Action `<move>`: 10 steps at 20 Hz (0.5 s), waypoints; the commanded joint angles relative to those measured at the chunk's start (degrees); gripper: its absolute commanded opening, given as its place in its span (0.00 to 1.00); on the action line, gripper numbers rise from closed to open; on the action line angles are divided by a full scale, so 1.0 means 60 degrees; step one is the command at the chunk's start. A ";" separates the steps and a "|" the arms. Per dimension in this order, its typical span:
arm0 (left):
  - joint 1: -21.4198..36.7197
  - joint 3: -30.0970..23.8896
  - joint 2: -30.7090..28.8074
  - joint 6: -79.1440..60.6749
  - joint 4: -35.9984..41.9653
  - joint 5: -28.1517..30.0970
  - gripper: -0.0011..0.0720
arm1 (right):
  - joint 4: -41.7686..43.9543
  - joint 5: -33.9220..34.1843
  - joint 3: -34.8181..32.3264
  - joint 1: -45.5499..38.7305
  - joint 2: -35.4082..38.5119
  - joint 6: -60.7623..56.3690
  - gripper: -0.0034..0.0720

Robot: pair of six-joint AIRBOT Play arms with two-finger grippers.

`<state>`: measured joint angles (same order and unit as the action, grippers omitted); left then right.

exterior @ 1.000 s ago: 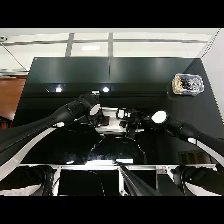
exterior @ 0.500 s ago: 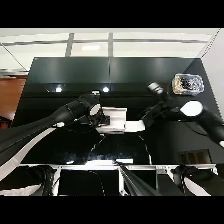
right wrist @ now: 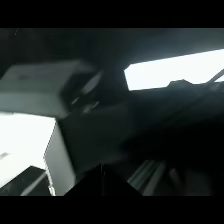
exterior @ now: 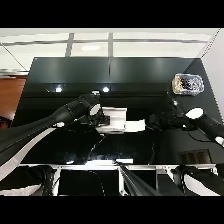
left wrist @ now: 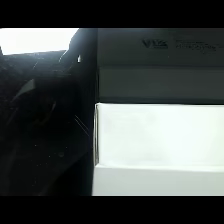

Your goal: Fold the box and place the chain.

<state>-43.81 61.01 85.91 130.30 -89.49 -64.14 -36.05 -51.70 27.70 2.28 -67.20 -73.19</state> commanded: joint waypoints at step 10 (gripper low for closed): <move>0.0000 0.0000 -0.0004 0.0007 0.0000 -0.0004 0.05 | 0.2605 -0.1286 0.0477 0.1002 -0.1184 0.2237 0.08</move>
<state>-43.81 61.01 85.91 130.34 -89.49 -64.18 -22.00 -55.18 28.86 7.84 -74.00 -61.69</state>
